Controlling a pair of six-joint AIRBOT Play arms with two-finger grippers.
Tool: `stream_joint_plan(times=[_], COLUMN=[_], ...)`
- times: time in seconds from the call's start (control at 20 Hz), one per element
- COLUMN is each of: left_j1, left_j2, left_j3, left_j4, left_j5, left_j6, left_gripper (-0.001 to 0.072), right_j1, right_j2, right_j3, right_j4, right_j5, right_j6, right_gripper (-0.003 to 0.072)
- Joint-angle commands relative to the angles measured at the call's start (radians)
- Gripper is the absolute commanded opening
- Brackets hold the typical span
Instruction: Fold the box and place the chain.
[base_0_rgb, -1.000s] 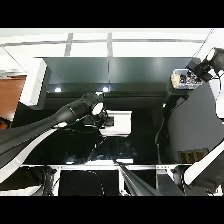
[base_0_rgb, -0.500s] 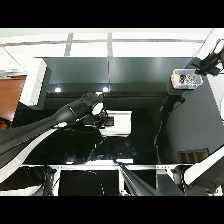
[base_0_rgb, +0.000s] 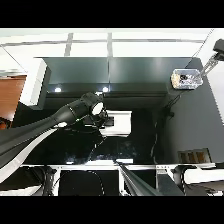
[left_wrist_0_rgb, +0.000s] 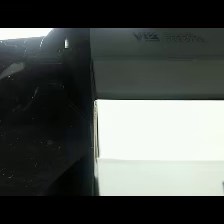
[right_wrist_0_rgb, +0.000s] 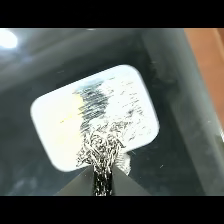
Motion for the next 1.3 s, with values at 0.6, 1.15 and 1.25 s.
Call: stream_joint_plan(times=[0.6,1.15,1.25], left_j1=[0.000,0.000,0.001], left_j2=[0.000,0.000,0.000], left_j3=[0.000,0.000,0.000], left_j4=[0.000,0.000,0.000], left_j5=[0.002,0.006,0.007], left_j6=[0.000,0.000,0.000], left_gripper=[0.0024,0.0023,0.0024], right_j1=[0.222,0.533,0.589], right_j2=[0.735,0.697,0.678], right_j3=[-0.380,-0.383,-0.418], right_j4=[0.410,0.623,0.640], right_j5=[0.125,0.253,0.196], right_j6=[-0.159,-0.157,-0.156], right_gripper=[0.0002,0.0002,0.0002])
